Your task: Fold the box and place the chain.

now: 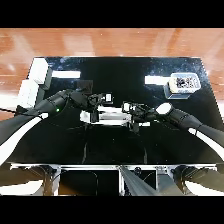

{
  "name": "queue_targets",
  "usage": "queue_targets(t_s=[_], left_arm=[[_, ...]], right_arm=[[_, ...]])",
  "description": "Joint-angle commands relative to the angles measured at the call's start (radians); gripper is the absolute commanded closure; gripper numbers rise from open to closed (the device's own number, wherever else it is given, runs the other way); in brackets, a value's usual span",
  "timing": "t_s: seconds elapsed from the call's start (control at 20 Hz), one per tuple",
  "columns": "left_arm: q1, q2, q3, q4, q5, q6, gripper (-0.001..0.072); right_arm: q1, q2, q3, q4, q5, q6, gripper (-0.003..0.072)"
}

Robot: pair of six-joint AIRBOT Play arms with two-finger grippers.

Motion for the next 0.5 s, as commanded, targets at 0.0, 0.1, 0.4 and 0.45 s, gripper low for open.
queue_targets(t_s=[0.0,0.1,0.4,0.45], left_arm=[[0.000,0.000,0.000,0.000,0.002,0.000,0.0685],[0.000,0.000,0.000,-0.001,0.002,0.000,0.0685],[0.000,0.000,0.000,-0.001,0.002,0.000,0.0684],[0.000,0.000,0.000,-0.001,0.002,0.000,0.0685]], right_arm=[[0.000,0.000,0.000,0.000,-0.021,0.001,0.0127],[0.000,0.000,0.000,0.000,-0.013,0.001,0.0127],[0.000,0.000,0.000,0.000,-0.002,0.001,0.0127],[0.000,0.000,0.000,0.000,0.013,0.001,0.0127]])
